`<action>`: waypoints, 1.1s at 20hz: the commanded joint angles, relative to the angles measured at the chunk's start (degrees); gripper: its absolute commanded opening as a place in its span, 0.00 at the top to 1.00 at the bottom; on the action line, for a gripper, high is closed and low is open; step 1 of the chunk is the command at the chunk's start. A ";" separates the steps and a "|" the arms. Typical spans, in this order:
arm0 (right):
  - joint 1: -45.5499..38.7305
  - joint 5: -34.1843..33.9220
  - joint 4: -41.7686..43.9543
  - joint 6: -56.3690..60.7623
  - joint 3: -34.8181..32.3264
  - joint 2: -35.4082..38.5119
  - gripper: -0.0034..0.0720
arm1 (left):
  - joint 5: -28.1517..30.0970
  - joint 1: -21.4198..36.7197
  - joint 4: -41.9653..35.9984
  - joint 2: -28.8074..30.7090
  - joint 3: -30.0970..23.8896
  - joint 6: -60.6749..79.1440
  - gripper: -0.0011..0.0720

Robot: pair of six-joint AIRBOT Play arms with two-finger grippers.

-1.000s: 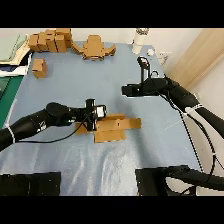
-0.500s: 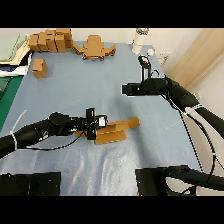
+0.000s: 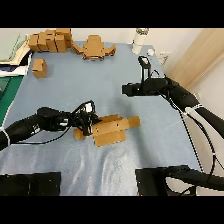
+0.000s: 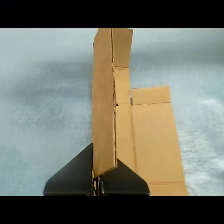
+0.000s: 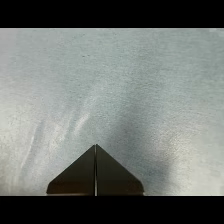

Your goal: Fold the box.

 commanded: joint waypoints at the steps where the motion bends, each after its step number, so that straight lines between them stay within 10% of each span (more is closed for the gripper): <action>1: 0.04 0.20 0.02 0.02 0.07 0.00 0.95 | -6.51 2.29 2.51 -0.59 -0.07 -3.50 0.98; 22: 0.04 0.09 -0.02 0.13 0.07 0.00 0.95 | -14.49 2.45 15.78 -2.21 4.98 -19.12 0.97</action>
